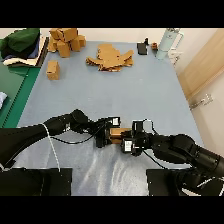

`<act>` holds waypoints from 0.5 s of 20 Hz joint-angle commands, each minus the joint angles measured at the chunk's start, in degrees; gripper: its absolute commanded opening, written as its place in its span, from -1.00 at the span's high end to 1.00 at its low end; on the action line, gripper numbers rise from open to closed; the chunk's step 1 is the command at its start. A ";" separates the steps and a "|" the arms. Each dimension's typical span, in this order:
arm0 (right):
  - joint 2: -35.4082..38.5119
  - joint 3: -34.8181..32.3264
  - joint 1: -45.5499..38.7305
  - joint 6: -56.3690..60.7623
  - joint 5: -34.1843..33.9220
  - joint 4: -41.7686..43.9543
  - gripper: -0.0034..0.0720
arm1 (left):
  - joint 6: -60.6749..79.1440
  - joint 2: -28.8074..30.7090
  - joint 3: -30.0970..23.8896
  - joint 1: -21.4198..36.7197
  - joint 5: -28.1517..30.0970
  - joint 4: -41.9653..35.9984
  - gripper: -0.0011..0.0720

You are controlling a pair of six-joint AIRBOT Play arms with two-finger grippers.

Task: Fold the box.

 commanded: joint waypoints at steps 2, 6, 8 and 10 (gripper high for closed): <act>0.04 0.44 -0.04 0.02 -0.07 0.04 0.65 | -0.07 0.02 0.00 -0.02 0.17 -0.04 -0.65; -0.07 0.44 -0.02 0.04 -1.03 0.46 0.65 | -0.07 0.02 -0.02 -0.02 0.17 -0.04 -0.65; -0.07 0.42 -0.02 0.04 -2.58 1.53 0.65 | -0.07 0.02 0.00 -0.02 0.17 -0.04 -0.65; -0.07 -0.17 -0.02 0.02 -3.06 2.25 0.65 | -0.07 0.02 -0.02 -0.02 0.17 -0.04 -0.65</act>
